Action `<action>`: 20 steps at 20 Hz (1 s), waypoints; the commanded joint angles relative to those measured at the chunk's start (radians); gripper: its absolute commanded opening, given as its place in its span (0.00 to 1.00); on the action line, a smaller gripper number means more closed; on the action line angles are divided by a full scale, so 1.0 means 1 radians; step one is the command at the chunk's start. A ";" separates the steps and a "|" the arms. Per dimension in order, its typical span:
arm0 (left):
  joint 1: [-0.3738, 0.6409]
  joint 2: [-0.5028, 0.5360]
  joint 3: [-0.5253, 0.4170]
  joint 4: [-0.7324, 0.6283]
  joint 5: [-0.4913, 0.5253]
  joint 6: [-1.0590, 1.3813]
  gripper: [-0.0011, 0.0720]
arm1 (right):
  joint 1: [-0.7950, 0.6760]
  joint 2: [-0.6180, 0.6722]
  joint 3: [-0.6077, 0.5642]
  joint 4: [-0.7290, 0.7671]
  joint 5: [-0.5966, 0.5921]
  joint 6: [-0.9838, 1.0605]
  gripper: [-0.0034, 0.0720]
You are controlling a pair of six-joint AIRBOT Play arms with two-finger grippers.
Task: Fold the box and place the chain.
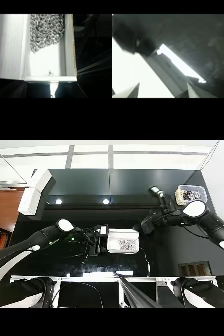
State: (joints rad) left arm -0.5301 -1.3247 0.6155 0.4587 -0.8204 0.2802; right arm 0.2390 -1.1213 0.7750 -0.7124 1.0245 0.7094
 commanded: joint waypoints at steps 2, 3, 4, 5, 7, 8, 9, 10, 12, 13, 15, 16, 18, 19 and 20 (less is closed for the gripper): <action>0.000 -0.001 0.001 0.000 0.001 0.000 0.69 | 0.019 -0.018 0.000 -0.035 0.166 -0.287 1.00; 0.000 -0.001 0.001 0.000 0.001 0.000 0.69 | 0.022 -0.018 0.000 -0.051 0.183 -0.290 1.00; 0.000 -0.001 0.001 0.000 0.001 0.000 0.69 | 0.028 -0.018 0.000 -0.060 0.194 -0.302 1.00; 0.000 -0.001 0.001 0.000 0.001 0.000 0.69 | 0.039 -0.018 0.000 -0.059 0.201 -0.324 1.00; 0.000 -0.001 0.001 0.000 0.001 0.000 0.69 | 0.073 -0.018 0.000 -0.060 0.181 -0.351 1.00; 0.000 -0.001 0.001 0.000 0.001 0.000 0.69 | 0.091 -0.018 0.000 -0.060 0.160 -0.352 1.00; 0.000 -0.001 0.001 0.000 0.001 0.000 0.69 | 0.111 -0.018 -0.001 -0.061 0.137 -0.363 1.00; 0.000 -0.001 0.001 0.000 0.001 0.000 0.69 | 0.130 -0.018 -0.001 -0.061 0.121 -0.380 1.00; 0.000 -0.001 0.001 0.000 0.001 0.000 0.69 | 0.159 -0.018 -0.001 -0.061 0.100 -0.402 1.00; 0.000 -0.001 0.001 0.001 0.001 0.000 0.69 | 0.165 -0.018 -0.001 -0.060 0.098 -0.404 1.00; 0.000 -0.001 0.001 0.001 0.001 0.000 0.69 | 0.168 -0.018 -0.001 -0.061 0.098 -0.404 0.95; 0.000 -0.001 0.001 0.001 0.001 0.000 0.69 | 0.168 -0.018 -0.001 -0.058 0.097 -0.404 0.94; 0.000 -0.001 0.001 0.000 0.001 0.000 0.69 | 0.168 -0.018 -0.001 -0.059 0.099 -0.404 0.68; 0.000 -0.001 0.001 0.001 0.001 0.000 0.69 | 0.168 -0.018 -0.001 -0.057 0.100 -0.403 0.67; 0.000 -0.001 0.001 0.000 0.001 0.000 0.69 | 0.168 -0.018 -0.001 -0.055 0.104 -0.402 0.47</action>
